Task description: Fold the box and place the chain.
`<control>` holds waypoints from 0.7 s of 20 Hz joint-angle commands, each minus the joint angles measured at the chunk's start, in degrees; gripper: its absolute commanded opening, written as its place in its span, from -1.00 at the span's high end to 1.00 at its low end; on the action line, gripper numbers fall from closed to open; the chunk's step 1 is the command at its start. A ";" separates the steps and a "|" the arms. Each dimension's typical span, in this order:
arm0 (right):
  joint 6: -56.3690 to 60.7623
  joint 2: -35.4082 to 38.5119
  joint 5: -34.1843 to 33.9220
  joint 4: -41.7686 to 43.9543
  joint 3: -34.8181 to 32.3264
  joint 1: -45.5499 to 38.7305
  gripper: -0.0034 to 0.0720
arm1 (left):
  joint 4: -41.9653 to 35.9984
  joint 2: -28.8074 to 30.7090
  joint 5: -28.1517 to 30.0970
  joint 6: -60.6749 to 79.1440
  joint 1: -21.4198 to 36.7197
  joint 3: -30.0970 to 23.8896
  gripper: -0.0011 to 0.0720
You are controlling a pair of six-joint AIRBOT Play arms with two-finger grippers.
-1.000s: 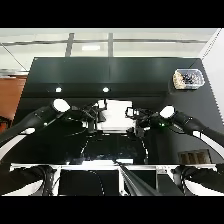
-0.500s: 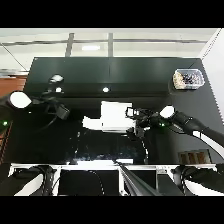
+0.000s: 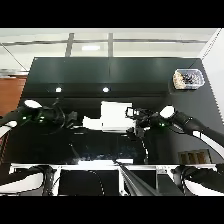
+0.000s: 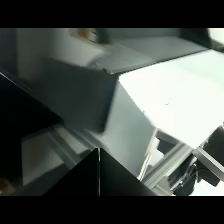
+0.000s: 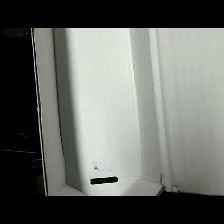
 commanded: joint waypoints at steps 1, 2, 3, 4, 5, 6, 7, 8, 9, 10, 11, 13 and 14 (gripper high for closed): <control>0.02 0.00 0.02 0.02 -0.02 0.07 0.48 | -3.69 -4.87 1.36 1.20 -6.34 2.34 0.90; 0.02 0.00 0.02 0.02 -0.02 0.07 0.48 | -3.50 -5.49 1.31 1.20 -7.21 3.26 0.90; 0.02 0.00 0.02 0.02 -0.02 0.07 0.48 | -3.43 -5.84 1.36 1.25 -7.80 4.00 0.90; 0.02 0.00 0.02 0.02 -0.02 0.07 0.48 | -3.48 -5.88 1.25 1.86 -7.87 4.74 0.90; 0.02 0.00 0.02 0.02 -0.02 0.07 0.47 | -3.43 -5.86 0.66 2.69 -7.74 5.55 0.90; 0.02 0.00 0.02 0.02 -0.02 0.07 0.47 | -3.54 -5.86 -0.11 3.52 -7.45 6.27 0.90; 0.02 0.00 0.02 0.02 -0.02 0.07 0.48 | -3.48 -5.86 -1.27 4.55 -7.13 7.15 0.89; 0.02 0.00 0.02 0.02 -0.02 0.07 0.47 | -3.48 -5.84 -2.47 5.29 -6.80 8.00 0.68; 0.02 0.00 0.02 0.02 -0.02 0.07 0.47 | -3.48 -5.84 -3.93 5.29 -6.51 8.96 0.21; 0.02 0.00 0.02 0.02 -0.02 0.07 0.48 | -3.45 -5.84 -5.14 5.25 -6.27 9.81 -0.31; 0.02 0.00 0.02 0.02 -0.02 0.07 0.48 | -3.54 -5.81 -6.60 5.20 -6.14 10.69 -0.58; 0.02 0.00 0.02 0.02 -0.02 0.07 0.48 | -3.50 -5.84 -8.37 5.22 -6.19 12.11 -0.97; 0.02 0.00 0.02 0.02 -0.02 0.07 0.48 | -3.50 -5.84 -8.85 5.22 -6.64 12.61 -0.97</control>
